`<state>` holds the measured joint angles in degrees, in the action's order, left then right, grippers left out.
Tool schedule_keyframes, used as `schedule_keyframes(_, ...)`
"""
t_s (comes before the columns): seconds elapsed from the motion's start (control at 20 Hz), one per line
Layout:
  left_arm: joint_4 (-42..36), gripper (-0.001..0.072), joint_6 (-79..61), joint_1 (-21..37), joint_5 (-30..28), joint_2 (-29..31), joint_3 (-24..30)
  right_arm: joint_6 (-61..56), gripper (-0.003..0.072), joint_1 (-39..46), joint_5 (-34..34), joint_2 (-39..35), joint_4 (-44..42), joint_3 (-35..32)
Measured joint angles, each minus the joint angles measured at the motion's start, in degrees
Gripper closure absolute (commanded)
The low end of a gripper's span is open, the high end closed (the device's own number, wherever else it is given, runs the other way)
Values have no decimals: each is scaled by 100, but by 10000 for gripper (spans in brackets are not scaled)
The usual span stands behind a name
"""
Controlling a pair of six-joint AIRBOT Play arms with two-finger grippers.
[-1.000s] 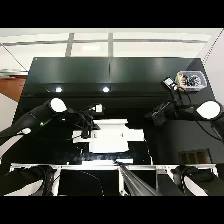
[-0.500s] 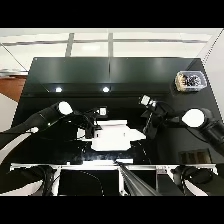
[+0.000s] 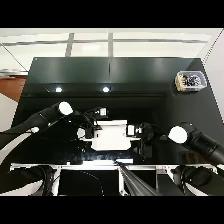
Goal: Fold the box and place the chain.
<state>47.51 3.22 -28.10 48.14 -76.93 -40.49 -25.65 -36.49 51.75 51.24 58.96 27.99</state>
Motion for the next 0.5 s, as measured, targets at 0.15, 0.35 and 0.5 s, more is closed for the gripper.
schedule_keyframes(0.15, 9, 677, 0, 0, -4, 0, 0, 120, -32, -306, -278, 0, -2, -118)
schedule_keyframes(0.35, 17, 678, 0, 0, -9, 0, 0, 188, -31, -713, -994, 68, -160, -179)
schedule_keyframes(0.5, 17, 677, 0, -2, -11, 0, 0, 199, -31, -962, -1283, 280, -238, -197)
